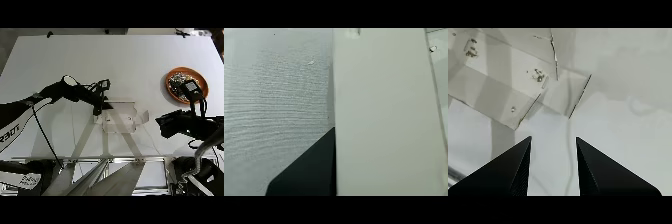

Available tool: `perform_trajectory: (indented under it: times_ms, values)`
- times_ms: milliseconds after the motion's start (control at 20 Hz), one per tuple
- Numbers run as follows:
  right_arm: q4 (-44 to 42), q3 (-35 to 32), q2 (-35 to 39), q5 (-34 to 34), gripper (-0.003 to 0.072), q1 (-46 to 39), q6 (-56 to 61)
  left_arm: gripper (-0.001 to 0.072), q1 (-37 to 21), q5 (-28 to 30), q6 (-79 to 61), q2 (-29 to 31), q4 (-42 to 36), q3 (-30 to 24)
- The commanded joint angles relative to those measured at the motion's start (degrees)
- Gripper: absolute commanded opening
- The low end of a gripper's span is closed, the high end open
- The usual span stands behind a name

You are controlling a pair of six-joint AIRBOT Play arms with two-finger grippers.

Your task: Fold the box and place the chain.

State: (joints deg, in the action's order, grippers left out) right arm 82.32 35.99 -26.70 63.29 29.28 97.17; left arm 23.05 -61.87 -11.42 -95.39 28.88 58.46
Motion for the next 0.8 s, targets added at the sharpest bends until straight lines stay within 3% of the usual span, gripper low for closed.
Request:
perform_trajectory:
  times_ms: [0,450,550,650,750]
  values:
    - [0.0,0.04,-0.04,-0.02,0.032,0.0,0.0,0.0006,0.02,-0.13,-0.81,-0.13,0.37,0.02]
    - [-0.24,0.04,-0.04,-0.2,0.0314,0.0,-4.04,0.0012,0.02,-0.11,-0.79,-0.13,0.35,0.02]
    - [-2.82,0.04,-0.04,-0.24,0.0127,0.0,-11.06,0.0012,0.02,-0.11,-0.79,-0.13,0.35,0.02]
    - [-7.26,0.04,-0.04,-0.35,0.0009,0.0,-20.28,0.0012,0.02,-0.11,-0.79,-0.13,0.35,0.02]
    - [-11.5,0.04,-0.26,0.55,0.0008,0.02,-30.14,0.0012,0.02,-0.11,-0.79,-0.13,0.35,0.02]
